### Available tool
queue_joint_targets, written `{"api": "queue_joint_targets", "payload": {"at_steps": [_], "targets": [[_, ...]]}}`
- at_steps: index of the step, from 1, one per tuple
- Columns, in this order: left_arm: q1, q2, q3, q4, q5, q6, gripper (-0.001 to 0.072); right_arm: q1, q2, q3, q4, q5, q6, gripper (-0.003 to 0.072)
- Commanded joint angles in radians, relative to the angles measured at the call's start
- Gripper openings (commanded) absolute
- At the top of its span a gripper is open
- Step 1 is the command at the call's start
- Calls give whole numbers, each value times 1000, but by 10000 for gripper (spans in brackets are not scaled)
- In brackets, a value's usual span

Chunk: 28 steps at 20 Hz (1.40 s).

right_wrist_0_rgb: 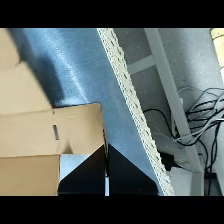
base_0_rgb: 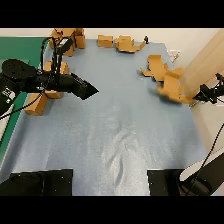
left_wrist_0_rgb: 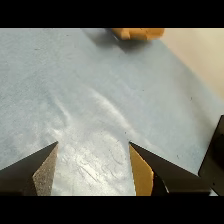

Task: Fold the box.

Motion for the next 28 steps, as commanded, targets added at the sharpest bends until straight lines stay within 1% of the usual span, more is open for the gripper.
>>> {"api": "queue_joint_targets", "payload": {"at_steps": [1, 3, 6, 8, 10, 12, 14, 15, 17, 18, 19, 20, 21, 23, 25, 26, 27, 28], "targets": [[0, -1, 0, 0, 0, -2, 683, 4, 37, 20, 2, -35, 0, 6], [0, -1, 0, -3, -1, -2, 683, 14, 109, 20, -4, -91, 0, 5], [0, -1, 0, -8, 0, -1, 683, 30, 242, 20, 0, -215, 28, 5], [0, 0, 0, -8, -4, -2, 683, 45, 340, 20, 12, -260, 68, 6], [0, 0, 0, -8, -16, -18, 683, 70, 441, 20, 63, -288, 103, 5], [1, 3, 0, -8, -36, -47, 683, 121, 535, 20, 129, -319, 185, 5], [8, 11, 0, -8, -38, -53, 683, 207, 621, 18, 257, -359, 311, 6], [23, 19, 0, -8, -37, -71, 683, 274, 671, 10, 303, -325, 327, 5], [79, 60, 0, -8, -37, -102, 682, 421, 768, -40, 315, -171, 305, 2], [116, 86, 0, -7, -33, -115, 682, 486, 797, -79, 327, -132, 304, 2], [158, 113, 0, -8, -27, -136, 682, 554, 822, -143, 327, -89, 283, 2], [205, 142, 0, -7, -27, -159, 682, 610, 844, -231, 335, -28, 261, 2], [253, 170, 0, -6, -37, -180, 682, 663, 868, -350, 354, 60, 256, 2], [336, 224, 0, -6, -87, -188, 682, 739, 909, -615, 447, 257, 186, 2], [394, 271, 0, 10, -116, -205, 682, 785, 933, -867, 529, 459, 103, 2], [406, 287, 0, 27, -116, -208, 683, 794, 935, -959, 531, 520, 81, 2], [410, 295, 0, 46, -115, -209, 682, 794, 932, -1039, 530, 559, 59, 2], [410, 296, -1, 57, -116, -211, 682, 788, 925, -1092, 531, 578, 35, 2]]}}
